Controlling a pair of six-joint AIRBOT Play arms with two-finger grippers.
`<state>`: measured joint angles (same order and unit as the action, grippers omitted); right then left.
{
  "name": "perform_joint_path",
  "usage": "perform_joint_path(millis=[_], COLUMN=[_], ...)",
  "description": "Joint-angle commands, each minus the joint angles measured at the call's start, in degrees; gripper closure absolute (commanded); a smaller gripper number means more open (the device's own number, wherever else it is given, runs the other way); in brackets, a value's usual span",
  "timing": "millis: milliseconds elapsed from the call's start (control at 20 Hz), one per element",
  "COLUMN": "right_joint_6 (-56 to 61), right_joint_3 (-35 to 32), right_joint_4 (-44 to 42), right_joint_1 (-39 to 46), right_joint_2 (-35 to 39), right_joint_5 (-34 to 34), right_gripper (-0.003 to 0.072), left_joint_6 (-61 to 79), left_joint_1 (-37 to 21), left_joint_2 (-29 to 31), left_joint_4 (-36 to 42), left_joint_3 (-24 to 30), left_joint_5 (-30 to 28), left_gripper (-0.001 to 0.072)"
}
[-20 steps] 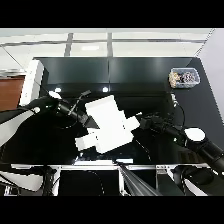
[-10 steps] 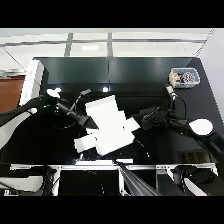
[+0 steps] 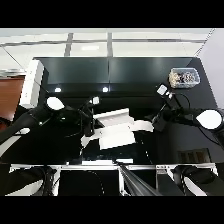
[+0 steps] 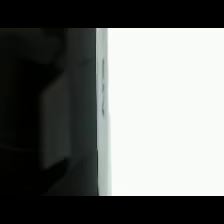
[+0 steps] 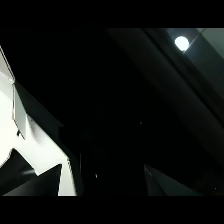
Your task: Fold the box and place the chain.
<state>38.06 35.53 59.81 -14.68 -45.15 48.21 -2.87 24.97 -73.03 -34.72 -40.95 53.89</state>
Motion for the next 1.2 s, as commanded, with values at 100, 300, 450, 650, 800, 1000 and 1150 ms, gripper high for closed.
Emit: perform_joint_path(millis=[100, 300, 450, 650, 800, 1000, 1150], right_joint_6=[-6.5, -12.2, -14.9, -15.0, -18.1, -32.8, -45.5], right_joint_3=[-2.9, -7.0, -9.7, -11.9, -11.9, -11.9, -11.9], right_joint_4=[1.7, -0.1, -2.9, -4.9, -6.3, -13.4, -24.9], right_joint_1=[-0.5, -0.7, -3.6, -7.1, -8.3, -10.5, -12.9], right_joint_2=[0.0, -0.6, -0.7, -0.9, -2.8, -7.5, -11.0], right_joint_5=[2.1, 1.5, 0.6, -1.4, -1.2, -0.9, -3.6], right_gripper=[0.0115, 0.0115, 0.0115, -0.0032, -0.0031, -0.0025, -0.0022], left_joint_6=[6.8, 5.8, 5.4, 5.5, 5.6, 5.9, 5.9], left_joint_1=[2.7, 2.8, 3.3, 3.4, 4.0, 4.7, 4.7], left_joint_2=[-5.4, -8.7, -9.2, -9.2, -9.2, -9.1, -9.1], left_joint_4=[-3.1, -3.7, -4.1, -4.0, -4.0, -4.0, -4.0], left_joint_3=[-2.2, -3.7, -3.7, -3.7, -3.7, -3.7, -3.7], left_joint_5=[-7.2, -6.9, -7.7, -10.0, -10.0, -9.9, -9.9], left_gripper=[0.0678, 0.0678, 0.0678, 0.0678, 0.0678, 0.0678, 0.0678])
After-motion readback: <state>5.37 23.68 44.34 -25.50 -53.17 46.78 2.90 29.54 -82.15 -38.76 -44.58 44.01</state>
